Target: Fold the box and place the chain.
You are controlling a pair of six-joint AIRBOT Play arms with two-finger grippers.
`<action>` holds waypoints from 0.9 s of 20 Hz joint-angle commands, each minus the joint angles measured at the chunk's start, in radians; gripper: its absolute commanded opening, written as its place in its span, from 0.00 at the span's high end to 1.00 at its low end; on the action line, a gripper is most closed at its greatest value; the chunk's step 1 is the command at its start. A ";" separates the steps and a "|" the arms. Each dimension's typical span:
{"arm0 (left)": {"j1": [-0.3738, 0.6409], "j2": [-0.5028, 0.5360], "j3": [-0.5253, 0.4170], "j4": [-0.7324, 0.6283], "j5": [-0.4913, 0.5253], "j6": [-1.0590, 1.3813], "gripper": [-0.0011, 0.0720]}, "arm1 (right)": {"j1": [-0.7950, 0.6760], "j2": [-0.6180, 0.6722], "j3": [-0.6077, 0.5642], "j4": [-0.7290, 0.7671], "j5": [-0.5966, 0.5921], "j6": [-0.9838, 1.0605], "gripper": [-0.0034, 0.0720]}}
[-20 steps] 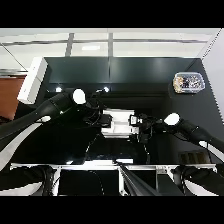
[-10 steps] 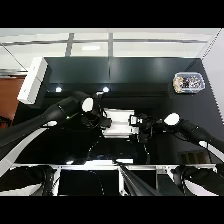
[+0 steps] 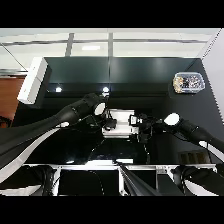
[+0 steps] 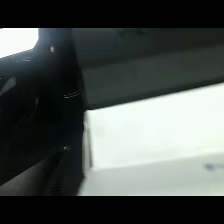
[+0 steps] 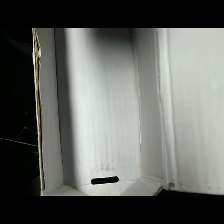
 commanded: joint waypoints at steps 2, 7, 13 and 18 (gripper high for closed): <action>-0.005 -0.019 0.005 0.025 -0.032 -0.066 0.37 | 0.000 0.000 0.000 0.000 0.000 0.000 0.32; -0.022 -0.019 0.012 0.018 0.005 -0.066 0.95 | 0.000 0.000 0.000 0.000 0.000 0.000 0.32; -0.022 -0.019 0.033 0.020 -0.015 -0.066 0.27 | 0.000 0.000 0.000 0.000 0.000 0.000 0.32; -0.021 -0.024 0.035 0.031 -0.034 -0.068 0.68 | 0.000 0.000 0.000 0.000 0.001 0.000 0.32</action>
